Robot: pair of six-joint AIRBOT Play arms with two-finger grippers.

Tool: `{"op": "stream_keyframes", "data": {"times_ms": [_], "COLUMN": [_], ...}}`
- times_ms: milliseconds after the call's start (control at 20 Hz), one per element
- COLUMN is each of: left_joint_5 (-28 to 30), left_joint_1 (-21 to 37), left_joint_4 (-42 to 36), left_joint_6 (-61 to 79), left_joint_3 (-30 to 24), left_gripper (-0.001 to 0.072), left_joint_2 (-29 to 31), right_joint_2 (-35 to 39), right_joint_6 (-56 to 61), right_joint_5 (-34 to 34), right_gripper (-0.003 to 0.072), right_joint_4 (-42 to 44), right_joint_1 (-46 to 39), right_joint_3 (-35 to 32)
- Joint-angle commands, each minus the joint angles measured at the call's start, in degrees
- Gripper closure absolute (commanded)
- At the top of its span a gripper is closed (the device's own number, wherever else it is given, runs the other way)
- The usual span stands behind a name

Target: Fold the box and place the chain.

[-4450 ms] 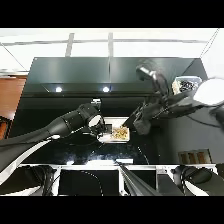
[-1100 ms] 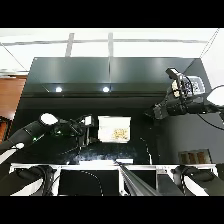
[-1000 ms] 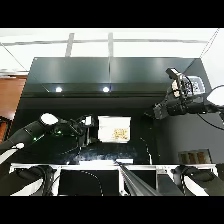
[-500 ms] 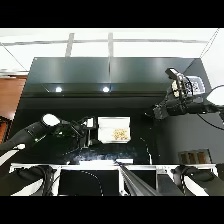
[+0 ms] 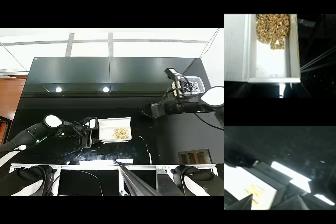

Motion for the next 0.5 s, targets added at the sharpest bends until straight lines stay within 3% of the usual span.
{"op": "stream_keyframes", "data": {"times_ms": [0,150,250,450], "left_joint_5": [0.5,0.5,0.3,0.3], "left_joint_1": [-0.1,-0.1,-0.1,-0.1], "left_joint_4": [0.3,0.3,0.4,0.4], "left_joint_6": [-0.2,-0.2,-0.2,-0.2], "left_joint_3": [0.0,0.0,0.0,0.0], "left_gripper": [0.0383,0.0384,0.0383,0.0384], "left_joint_2": [0.0,0.0,0.0,0.0], "right_joint_2": [-6.1,-12.8,-13.2,-10.4], "right_joint_6": [-1.9,-7.5,-17.1,-28.2], "right_joint_5": [-9.8,-11.2,-7.7,3.3], "right_gripper": [0.0022,0.0024,0.0139,0.0080], "right_joint_4": [4.2,4.2,4.0,2.9], "right_joint_1": [5.9,10.5,11.6,11.5], "right_joint_3": [0.5,2.4,2.8,5.1]}}
